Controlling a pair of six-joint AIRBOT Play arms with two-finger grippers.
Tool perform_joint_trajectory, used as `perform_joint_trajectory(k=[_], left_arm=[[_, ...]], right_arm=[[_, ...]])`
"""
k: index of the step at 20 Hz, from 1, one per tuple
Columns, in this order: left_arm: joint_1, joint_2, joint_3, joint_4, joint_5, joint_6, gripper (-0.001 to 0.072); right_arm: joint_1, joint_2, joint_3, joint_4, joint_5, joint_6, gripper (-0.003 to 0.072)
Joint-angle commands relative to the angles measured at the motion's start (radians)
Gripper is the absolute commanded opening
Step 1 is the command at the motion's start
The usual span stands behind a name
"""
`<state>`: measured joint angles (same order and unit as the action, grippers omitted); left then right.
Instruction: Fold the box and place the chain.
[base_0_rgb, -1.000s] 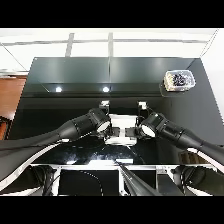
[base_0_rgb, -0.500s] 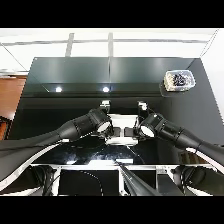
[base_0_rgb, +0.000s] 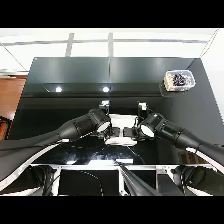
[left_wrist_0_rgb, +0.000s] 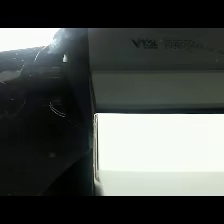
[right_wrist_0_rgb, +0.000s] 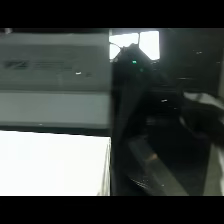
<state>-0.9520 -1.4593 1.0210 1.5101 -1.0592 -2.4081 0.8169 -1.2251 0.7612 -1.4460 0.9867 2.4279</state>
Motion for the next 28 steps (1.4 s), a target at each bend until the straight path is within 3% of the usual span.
perform_joint_trajectory(k=[1,5,6,7,13,20,22,25,28], left_arm=[[0.0,0.0,0.0,-0.001,0.003,-0.001,0.0027],[0.0,0.0,0.0,0.0,0.003,-0.001,0.0027],[0.0,0.0,0.0,0.0,0.003,-0.001,0.0027],[0.0,0.0,0.0,-0.001,0.003,-0.001,0.0027],[0.0,0.0,0.0,0.0,0.001,-0.001,0.0027],[0.001,0.0,0.0,0.0,0.002,-0.001,0.0027],[0.0,0.0,0.0,0.0,0.0,-0.001,0.0027],[0.0,0.0,0.0,0.0,0.0,-0.001,0.0027],[0.0,0.0,0.0,0.0,0.0,-0.001,0.0027]], right_arm=[[0.0,-0.003,0.001,0.037,-0.035,0.003,0.0014],[0.0,-0.012,0.001,0.039,-0.037,0.003,0.0017],[0.0,-0.011,0.002,0.039,-0.037,-0.002,0.0118],[0.0,-0.011,0.008,0.038,-0.024,-0.003,0.0279],[-0.001,0.023,0.104,0.023,0.098,-0.16,0.028],[-0.066,0.249,0.138,-0.014,0.295,-0.306,0.028],[-0.109,0.329,0.138,-0.128,0.324,-0.32,0.028],[-0.188,0.377,0.138,-0.509,0.336,-0.326,0.0276],[-0.317,0.373,0.091,-0.703,0.162,-0.342,0.0275]])
